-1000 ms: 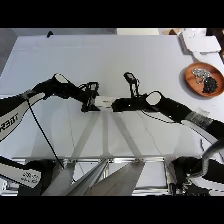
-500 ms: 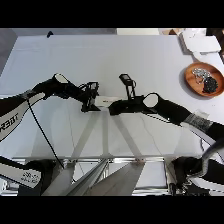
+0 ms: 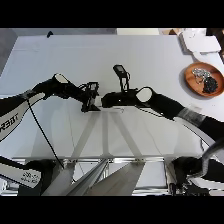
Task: Fold the box and place the chain.
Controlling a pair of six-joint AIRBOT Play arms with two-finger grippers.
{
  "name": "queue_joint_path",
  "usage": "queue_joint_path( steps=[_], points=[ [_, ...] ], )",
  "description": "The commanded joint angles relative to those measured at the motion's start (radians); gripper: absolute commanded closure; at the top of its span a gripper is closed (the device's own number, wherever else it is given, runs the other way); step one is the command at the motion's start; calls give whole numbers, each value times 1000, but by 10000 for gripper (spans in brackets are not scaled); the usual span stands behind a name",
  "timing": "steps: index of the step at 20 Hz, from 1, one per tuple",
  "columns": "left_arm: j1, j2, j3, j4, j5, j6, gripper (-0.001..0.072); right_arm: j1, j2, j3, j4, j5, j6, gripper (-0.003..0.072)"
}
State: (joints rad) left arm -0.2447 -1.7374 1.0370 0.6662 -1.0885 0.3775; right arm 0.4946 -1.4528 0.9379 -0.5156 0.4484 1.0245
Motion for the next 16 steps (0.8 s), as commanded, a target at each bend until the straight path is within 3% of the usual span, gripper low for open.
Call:
queue_joint_path(
  steps=[1,5,10,13,16],
  points=[
    [0,0,0,1,0,0,377,33,-81,6,1,-15,30,672],
    [0,0,0,1,0,0,377,44,-95,6,-3,-23,34,673],
    [0,0,0,1,0,0,377,13,51,6,-74,-74,35,673],
    [0,0,0,1,0,0,377,-55,203,6,-230,-3,105,673],
    [0,0,0,1,0,0,377,-166,369,6,-404,163,180,672]
  ],
)
